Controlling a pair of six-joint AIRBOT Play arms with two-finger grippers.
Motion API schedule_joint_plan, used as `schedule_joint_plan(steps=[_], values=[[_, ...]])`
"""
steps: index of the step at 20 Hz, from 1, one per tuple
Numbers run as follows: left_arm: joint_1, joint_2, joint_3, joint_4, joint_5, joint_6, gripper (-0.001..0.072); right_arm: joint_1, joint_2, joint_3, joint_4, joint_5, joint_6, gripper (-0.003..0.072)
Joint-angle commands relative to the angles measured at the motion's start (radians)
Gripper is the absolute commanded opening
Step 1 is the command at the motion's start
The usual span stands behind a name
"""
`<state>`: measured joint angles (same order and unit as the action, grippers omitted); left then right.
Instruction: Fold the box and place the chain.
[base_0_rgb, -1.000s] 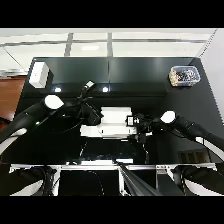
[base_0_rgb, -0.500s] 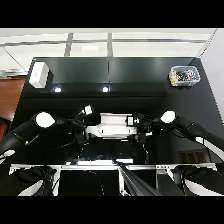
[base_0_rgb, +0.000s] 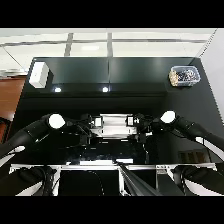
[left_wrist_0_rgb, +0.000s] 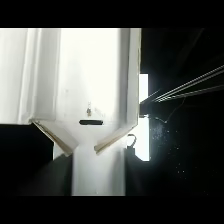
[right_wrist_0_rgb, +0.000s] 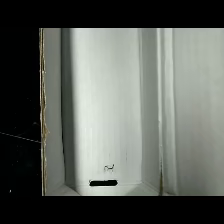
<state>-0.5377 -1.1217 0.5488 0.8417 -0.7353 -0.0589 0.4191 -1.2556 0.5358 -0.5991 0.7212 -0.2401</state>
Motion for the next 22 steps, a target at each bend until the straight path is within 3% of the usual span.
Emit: schedule_joint_plan(steps=[1, 4, 8, 15, 17, 18, 19, 20, 21, 22], values=[[-0.011, -0.017, 0.011, -0.018, 0.004, 0.013, 0.0216, 0.001, -0.001, 0.0, 0.0, 0.0, 0.0, 0.0236], [-0.024, -0.023, 0.011, -0.036, 0.01, 0.011, 0.0151, 0.001, -0.001, 0.0, 0.0, 0.0, 0.001, 0.0236], [-0.047, -0.047, 0.011, -0.156, 0.111, 0.008, 0.0153, 0.001, -0.001, 0.0, 0.0, 0.0, 0.001, 0.0236], [-0.07, -0.088, 0.011, -0.207, 0.1, 0.007, 0.0153, 0.001, -0.001, 0.0, 0.0, 0.0, 0.0, 0.0236], [-0.07, -0.087, 0.011, -0.203, 0.1, 0.003, 0.0026, 0.001, -0.001, 0.0, 0.0, 0.0, 0.0, 0.0236], [-0.07, -0.086, 0.011, -0.203, 0.1, 0.003, 0.0034, 0.001, -0.001, 0.0, 0.0, 0.0, 0.0, 0.0236], [-0.07, -0.086, 0.011, -0.203, 0.1, 0.003, 0.0197, 0.001, -0.001, 0.0, 0.0, 0.0, 0.0, 0.0236], [-0.07, -0.085, 0.011, -0.203, 0.1, 0.003, 0.0281, 0.001, -0.001, 0.0, 0.0, 0.0, 0.0, 0.0236], [-0.066, -0.081, 0.011, -0.197, 0.095, 0.003, 0.0175, 0.001, -0.001, 0.0, 0.0, 0.0, 0.0, 0.0236], [-0.066, -0.072, 0.011, -0.196, 0.096, 0.0, 0.0173, 0.001, -0.001, 0.0, 0.0, 0.0, 0.0, 0.0236]])
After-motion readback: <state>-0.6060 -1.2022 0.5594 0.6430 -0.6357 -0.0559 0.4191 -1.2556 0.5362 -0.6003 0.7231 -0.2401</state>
